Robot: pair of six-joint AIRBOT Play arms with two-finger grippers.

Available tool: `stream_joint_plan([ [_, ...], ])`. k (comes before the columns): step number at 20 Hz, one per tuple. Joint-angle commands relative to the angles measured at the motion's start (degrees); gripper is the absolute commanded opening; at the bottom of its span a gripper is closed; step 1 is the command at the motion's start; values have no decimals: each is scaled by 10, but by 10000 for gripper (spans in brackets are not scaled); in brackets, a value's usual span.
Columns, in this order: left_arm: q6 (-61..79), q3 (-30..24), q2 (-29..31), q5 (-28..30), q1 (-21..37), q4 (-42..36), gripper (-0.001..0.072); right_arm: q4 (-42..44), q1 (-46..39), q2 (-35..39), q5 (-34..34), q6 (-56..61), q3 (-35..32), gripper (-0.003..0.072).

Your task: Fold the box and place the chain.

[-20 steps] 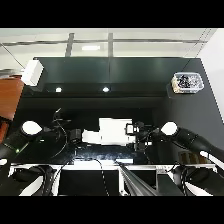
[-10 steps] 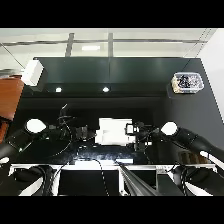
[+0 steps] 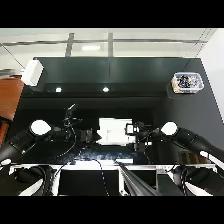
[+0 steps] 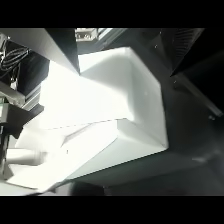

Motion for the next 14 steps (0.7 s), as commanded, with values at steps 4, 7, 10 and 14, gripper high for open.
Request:
stream_joint_plan([
  [4, 0, 1, -1, 39, -32, -8, 624, 0, 0, 0, 0, 0, 0, 389],
  [7, 0, 1, -4, 44, -32, -8, 646, 0, 0, 0, 0, 0, 0, 389],
  [10, 0, 1, -14, 49, -35, -8, 709, 0, 0, 0, 0, 0, 0, 389],
  [14, -2, 1, -21, 85, -55, -17, 708, 0, 0, 0, 0, 0, 0, 390],
])
